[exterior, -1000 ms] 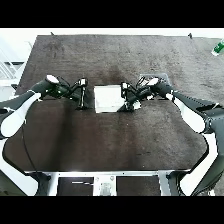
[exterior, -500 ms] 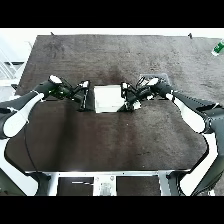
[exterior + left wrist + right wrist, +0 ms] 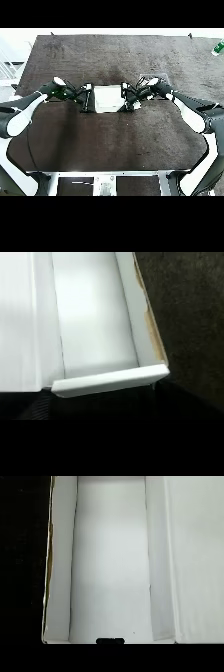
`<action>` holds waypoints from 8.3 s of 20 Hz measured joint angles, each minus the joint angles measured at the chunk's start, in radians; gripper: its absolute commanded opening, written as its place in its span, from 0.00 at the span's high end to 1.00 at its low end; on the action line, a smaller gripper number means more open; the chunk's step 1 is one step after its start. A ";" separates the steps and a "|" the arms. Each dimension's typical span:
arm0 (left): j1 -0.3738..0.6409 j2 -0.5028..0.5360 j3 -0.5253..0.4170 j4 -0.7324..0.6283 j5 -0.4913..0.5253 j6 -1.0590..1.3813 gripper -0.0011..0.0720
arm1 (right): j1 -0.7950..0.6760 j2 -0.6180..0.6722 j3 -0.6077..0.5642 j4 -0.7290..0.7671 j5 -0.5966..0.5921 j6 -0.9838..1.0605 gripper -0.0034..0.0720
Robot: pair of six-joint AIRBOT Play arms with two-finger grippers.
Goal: Fold the box and place the chain.
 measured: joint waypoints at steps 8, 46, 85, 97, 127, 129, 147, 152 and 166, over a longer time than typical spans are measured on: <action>-0.002 -0.015 0.000 -0.039 0.044 0.022 0.00 | -0.001 0.000 0.000 0.002 -0.004 0.002 0.38; -0.038 -0.036 0.017 -0.102 0.086 -0.017 0.00 | -0.002 0.000 0.000 0.000 0.001 -0.002 0.38; -0.054 -0.036 0.025 -0.058 0.060 -0.008 0.01 | -0.001 0.000 0.000 0.000 0.000 -0.003 0.38; -0.060 -0.036 0.028 -0.052 0.072 -0.026 0.01 | -0.001 0.000 0.000 0.000 0.000 -0.001 0.38; -0.046 -0.036 0.034 -0.020 0.053 -0.051 0.35 | 0.000 0.000 0.000 0.001 -0.001 0.000 0.38; -0.046 -0.036 0.034 -0.019 0.053 -0.051 0.35 | 0.000 0.000 0.000 0.001 -0.001 0.000 0.38; -0.046 -0.036 0.034 -0.022 0.053 -0.053 0.35 | 0.000 0.000 0.000 0.000 -0.001 -0.001 0.38; -0.046 -0.036 0.034 -0.023 0.053 -0.053 0.35 | 0.000 0.000 0.000 0.000 -0.001 -0.001 0.37; -0.046 -0.036 0.034 -0.023 0.054 -0.052 0.35 | -0.053 0.109 0.000 -0.125 0.002 0.122 0.01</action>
